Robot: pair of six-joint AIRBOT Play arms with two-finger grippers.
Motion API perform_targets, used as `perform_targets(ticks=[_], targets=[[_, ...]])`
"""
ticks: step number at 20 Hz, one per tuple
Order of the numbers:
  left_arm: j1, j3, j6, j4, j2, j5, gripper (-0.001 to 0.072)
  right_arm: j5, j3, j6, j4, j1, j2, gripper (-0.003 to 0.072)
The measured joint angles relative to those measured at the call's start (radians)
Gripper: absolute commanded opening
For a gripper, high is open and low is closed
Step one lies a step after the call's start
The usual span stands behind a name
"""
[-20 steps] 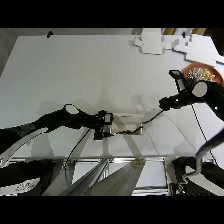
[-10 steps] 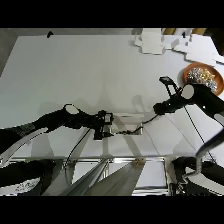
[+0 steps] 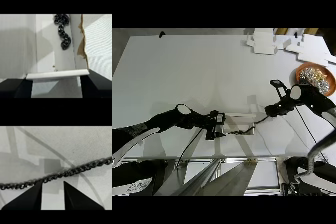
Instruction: Fold the box and place the chain.
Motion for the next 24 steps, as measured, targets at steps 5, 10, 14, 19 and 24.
perform_targets(ticks=[5,10,14,19,24], targets=[[0.000,0.000,0.000,0.000,0.000,0.000,0.0209,-0.018,0.000,0.005,-0.007,0.000,-0.013,0.0065],[0.000,0.000,0.000,0.000,0.000,0.000,0.0209,-0.013,0.000,-0.015,-0.008,0.000,-0.001,0.0020],[0.000,0.000,0.000,0.000,0.000,0.000,0.0209,0.012,0.000,-0.038,-0.005,0.000,0.124,0.0020],[0.000,0.000,0.000,0.000,0.000,0.000,0.0209,0.128,0.000,-0.068,0.043,0.000,0.380,0.0020],[0.000,0.000,0.000,0.000,0.000,0.000,0.0209,0.263,0.000,-0.142,0.204,0.000,0.657,0.0020]])
